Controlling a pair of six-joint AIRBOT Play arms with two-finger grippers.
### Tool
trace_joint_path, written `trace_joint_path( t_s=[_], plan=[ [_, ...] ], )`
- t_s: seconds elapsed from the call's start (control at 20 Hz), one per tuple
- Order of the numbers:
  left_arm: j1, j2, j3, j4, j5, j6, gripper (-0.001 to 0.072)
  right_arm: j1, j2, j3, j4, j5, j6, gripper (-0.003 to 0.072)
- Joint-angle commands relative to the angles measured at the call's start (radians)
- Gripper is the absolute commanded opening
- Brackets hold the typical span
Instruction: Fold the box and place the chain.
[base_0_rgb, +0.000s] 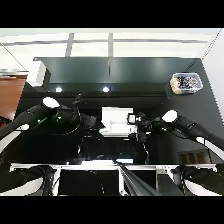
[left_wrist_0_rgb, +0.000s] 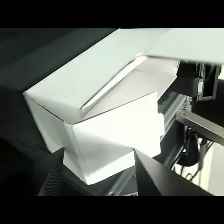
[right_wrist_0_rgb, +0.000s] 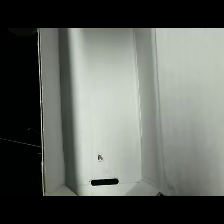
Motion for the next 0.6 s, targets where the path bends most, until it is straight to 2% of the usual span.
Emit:
trace_joint_path(
  t_s=[0.0,0.25,0.55],
  plan=[
    [-0.066,0.001,0.055,0.082,0.043,-0.125,0.0509,0.001,-0.001,0.0,0.0,0.0,0.0,0.0077],
    [-0.155,0.001,0.153,0.356,0.084,-0.451,0.0509,0.001,-0.001,0.0,0.0,0.0,0.001,0.0077],
    [-0.237,0.0,0.196,0.448,0.121,-0.613,0.0508,0.001,-0.001,0.0,0.001,0.0,0.001,0.0077]
  ],
)
